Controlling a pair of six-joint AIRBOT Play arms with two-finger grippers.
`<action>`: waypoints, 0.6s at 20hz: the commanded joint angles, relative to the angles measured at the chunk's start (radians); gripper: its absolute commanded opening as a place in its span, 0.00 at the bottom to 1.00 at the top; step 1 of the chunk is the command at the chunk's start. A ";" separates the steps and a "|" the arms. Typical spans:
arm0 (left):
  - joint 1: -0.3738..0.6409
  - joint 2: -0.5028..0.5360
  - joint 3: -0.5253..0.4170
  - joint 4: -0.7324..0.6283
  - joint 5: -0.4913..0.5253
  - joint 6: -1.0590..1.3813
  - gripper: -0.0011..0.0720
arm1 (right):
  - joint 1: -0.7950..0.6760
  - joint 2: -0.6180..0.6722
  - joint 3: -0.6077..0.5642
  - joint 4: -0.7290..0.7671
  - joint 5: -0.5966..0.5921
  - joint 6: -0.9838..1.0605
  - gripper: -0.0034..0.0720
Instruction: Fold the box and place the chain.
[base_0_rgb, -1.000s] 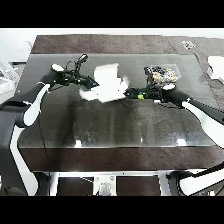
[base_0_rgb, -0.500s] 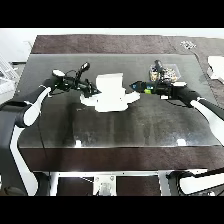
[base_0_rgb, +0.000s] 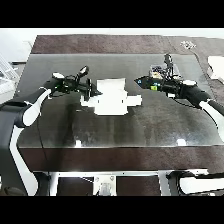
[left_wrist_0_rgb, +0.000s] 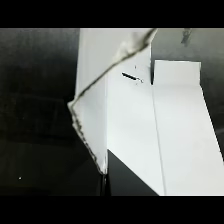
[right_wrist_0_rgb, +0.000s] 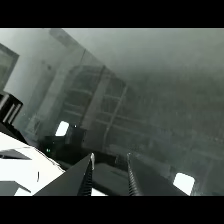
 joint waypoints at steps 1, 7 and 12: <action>0.000 0.002 -0.002 -0.014 0.029 0.035 0.04 | -0.002 0.003 -0.030 -0.002 0.000 -0.026 0.41; 0.000 0.002 -0.012 0.031 0.069 0.061 0.03 | -0.002 0.003 -0.042 -0.002 -0.003 -0.045 0.41; 0.000 0.002 -0.014 0.040 0.073 0.088 0.04 | -0.002 0.003 -0.042 -0.002 -0.003 -0.051 0.41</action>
